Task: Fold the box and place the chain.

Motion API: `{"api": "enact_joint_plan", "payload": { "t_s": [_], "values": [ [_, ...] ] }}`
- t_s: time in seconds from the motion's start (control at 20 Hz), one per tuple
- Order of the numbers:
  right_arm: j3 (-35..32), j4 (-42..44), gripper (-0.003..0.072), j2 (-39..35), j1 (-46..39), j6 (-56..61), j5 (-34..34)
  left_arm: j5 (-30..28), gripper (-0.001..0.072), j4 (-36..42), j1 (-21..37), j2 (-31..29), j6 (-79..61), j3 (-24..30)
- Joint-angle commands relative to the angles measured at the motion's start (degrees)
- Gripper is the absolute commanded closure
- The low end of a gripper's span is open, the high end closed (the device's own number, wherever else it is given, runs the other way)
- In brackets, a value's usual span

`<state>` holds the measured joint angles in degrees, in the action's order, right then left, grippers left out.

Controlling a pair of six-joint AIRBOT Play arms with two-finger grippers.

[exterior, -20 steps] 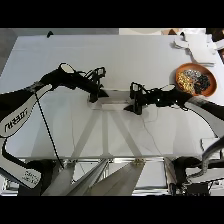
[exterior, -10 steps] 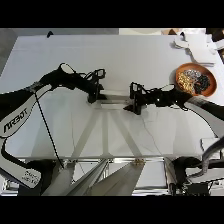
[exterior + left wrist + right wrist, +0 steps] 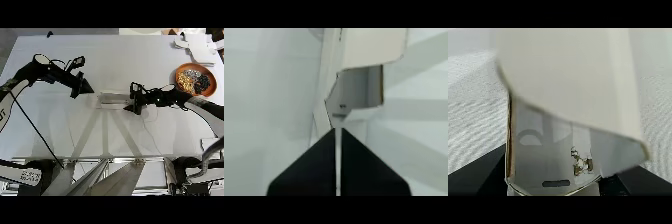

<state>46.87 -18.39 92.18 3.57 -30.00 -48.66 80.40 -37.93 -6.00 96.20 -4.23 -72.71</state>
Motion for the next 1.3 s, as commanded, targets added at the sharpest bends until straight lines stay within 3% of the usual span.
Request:
{"api": "enact_joint_plan", "payload": {
  "t_s": [0.0,0.2,0.3,0.45,0.6,0.85,1.05,1.25],
  "values": [
    [0.04,0.00,0.0225,-0.04,-0.02,0.00,-0.04,5.29,0.0705,-6.95,1.60,-3.52,3.65,-0.02],
    [0.04,0.00,0.0225,-0.04,0.00,0.00,-0.04,6.51,0.0706,-7.54,-3.89,-5.01,7.08,2.08],
    [0.04,0.00,0.0225,-0.04,-0.02,0.00,-0.04,4.02,0.0708,-7.54,-7.85,-4.66,7.10,3.28],
    [0.04,0.00,0.0225,-0.04,-0.02,0.00,-0.04,-0.66,0.0708,0.00,-10.91,-4.26,7.26,3.28],
    [0.04,0.00,0.0225,-0.04,-0.02,0.00,-0.04,-11.50,0.0708,8.98,-10.40,-4.24,7.69,3.28],
    [0.04,0.00,0.0225,-0.04,0.00,0.00,-0.04,-32.06,0.0705,9.66,-10.45,-1.97,18.27,3.28],
    [0.04,0.00,0.0225,-0.04,-0.02,0.00,-0.04,-33.22,0.0707,9.11,-10.84,2.78,19.93,3.28],
    [0.04,0.00,0.0225,-0.04,-0.02,0.00,-0.04,-31.71,0.0706,8.66,-11.13,3.72,19.91,3.28]
  ]
}}
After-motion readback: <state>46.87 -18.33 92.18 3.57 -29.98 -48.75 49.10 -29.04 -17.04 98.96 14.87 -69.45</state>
